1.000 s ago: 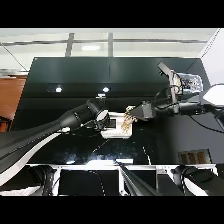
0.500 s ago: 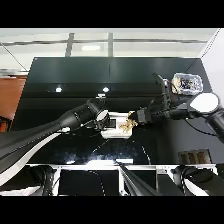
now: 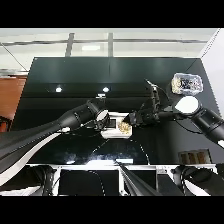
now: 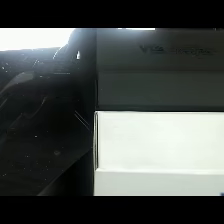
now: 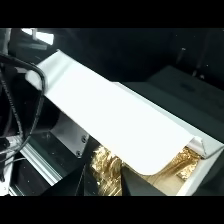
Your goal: Fold the box and place the chain.
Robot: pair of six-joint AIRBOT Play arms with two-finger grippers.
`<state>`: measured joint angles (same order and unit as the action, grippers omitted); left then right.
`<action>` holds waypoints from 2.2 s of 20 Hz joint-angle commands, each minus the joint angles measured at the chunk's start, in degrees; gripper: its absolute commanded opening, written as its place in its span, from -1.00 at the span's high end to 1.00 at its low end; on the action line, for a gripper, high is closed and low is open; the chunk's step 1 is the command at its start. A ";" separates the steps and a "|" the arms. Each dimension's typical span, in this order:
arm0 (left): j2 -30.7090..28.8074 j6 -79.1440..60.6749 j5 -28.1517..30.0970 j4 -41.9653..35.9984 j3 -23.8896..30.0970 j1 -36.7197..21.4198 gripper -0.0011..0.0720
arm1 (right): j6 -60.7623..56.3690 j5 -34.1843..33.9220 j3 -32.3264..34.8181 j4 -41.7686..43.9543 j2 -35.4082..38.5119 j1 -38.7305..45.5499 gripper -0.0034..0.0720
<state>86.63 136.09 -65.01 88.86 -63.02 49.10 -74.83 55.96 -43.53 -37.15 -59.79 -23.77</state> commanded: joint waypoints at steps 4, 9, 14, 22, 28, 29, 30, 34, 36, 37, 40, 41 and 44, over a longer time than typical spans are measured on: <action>-0.02 0.00 0.46 0.02 -0.04 -0.04 0.90 | 0.07 13.40 -5.42 -8.50 3.19 9.05 0.19; -0.02 -0.02 0.26 0.04 -0.02 -0.04 0.90 | 0.07 16.02 -6.80 -19.80 12.39 23.23 0.19; -0.13 -0.17 -1.01 -0.46 -0.11 -0.31 0.41 | 0.13 16.57 -6.73 -23.34 13.11 27.26 0.19; -12.61 -12.66 -11.28 6.08 -1.81 -0.17 -0.49 | 0.11 14.45 -6.73 -23.34 13.11 27.26 0.19; -28.76 -13.60 -7.61 12.04 18.38 -16.17 -0.48 | -0.02 11.19 -6.73 -23.34 13.09 27.26 0.19; -29.57 -14.23 -2.67 4.70 22.27 -21.59 -0.48 | -0.24 10.10 -6.73 -23.32 13.09 27.23 0.19; -30.08 -19.41 4.52 -5.44 26.21 -26.75 -0.48 | -0.48 9.44 -6.73 -23.30 13.09 27.23 0.19; -28.44 -83.60 14.60 -50.64 33.59 -34.95 -0.46 | -0.83 9.42 -6.73 -23.32 13.09 27.23 0.19; -26.73 -111.45 10.67 -54.62 33.53 -33.24 -0.47 | -0.83 9.38 -6.73 -23.32 13.09 27.23 0.19; -26.18 -120.56 11.10 -54.60 33.53 -31.78 -0.73 | -0.85 9.33 -6.73 -23.32 13.09 27.21 0.19; -25.35 -141.00 14.73 -52.74 33.42 -26.86 -0.99 | -0.85 9.40 -6.73 -23.32 13.09 27.21 0.19; -24.44 -143.56 15.17 -52.22 32.89 -26.05 -0.99 | -0.85 9.40 -6.73 -23.32 13.09 27.21 0.19; -18.67 -143.88 14.84 -57.81 31.78 -26.34 -0.99 | -1.40 9.35 -6.73 -23.30 13.09 27.21 0.19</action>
<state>64.23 5.26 -50.28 36.21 -30.55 22.00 -75.72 65.41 -50.22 -60.47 -46.72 3.49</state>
